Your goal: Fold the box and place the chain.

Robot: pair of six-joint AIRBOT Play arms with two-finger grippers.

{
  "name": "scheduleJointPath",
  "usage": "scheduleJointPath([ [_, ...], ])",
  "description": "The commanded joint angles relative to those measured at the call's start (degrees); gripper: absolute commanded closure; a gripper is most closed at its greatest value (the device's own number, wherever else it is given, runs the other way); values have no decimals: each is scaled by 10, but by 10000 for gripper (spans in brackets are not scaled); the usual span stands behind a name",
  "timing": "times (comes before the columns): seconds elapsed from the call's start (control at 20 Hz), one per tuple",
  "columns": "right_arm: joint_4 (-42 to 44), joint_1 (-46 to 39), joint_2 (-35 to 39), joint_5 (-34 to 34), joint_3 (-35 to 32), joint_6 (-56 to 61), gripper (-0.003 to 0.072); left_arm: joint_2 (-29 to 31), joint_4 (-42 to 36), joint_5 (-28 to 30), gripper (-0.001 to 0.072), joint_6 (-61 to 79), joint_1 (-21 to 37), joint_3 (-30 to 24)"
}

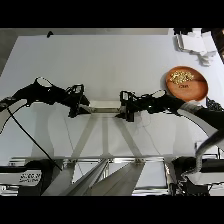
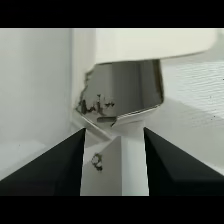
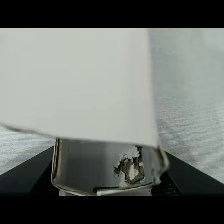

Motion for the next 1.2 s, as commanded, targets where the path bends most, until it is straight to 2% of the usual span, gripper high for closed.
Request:
scheduleJointPath([
  [0.0,0,0,0,0,0,0,164,-3,-8,-16,324,33,1,0],
  [0.05,0,0,0,0,0,0,164,-3,-8,-16,326,38,1,0],
  [0.1,0,0,0,0,0,0,164,-3,-8,-14,399,46,1,0],
  [0.15,0,0,0,0,0,0,164,-3,-9,-13,515,53,1,0],
  [0.2,0,0,0,0,0,0,164,-3,-12,-10,573,57,1,0],
  [0.5,0,0,0,0,0,0,164,-3,-53,19,574,56,0,0],
  [0.75,0,0,0,0,0,0,164,-3,-68,16,537,54,-8,0],
  [0.85,0,0,0,0,0,0,164,-4,-69,17,386,53,-13,0],
  [0.95,0,0,0,0,0,0,164,-4,-69,17,346,50,-13,0],
  [1.05,0,0,0,0,0,0,164,-4,-69,17,264,44,-13,0],
  [1.1,0,0,0,0,0,0,164,-4,-68,17,262,34,-13,0],
  [1.15,0,0,0,0,0,0,164,-4,-67,16,312,20,-13,0],
])
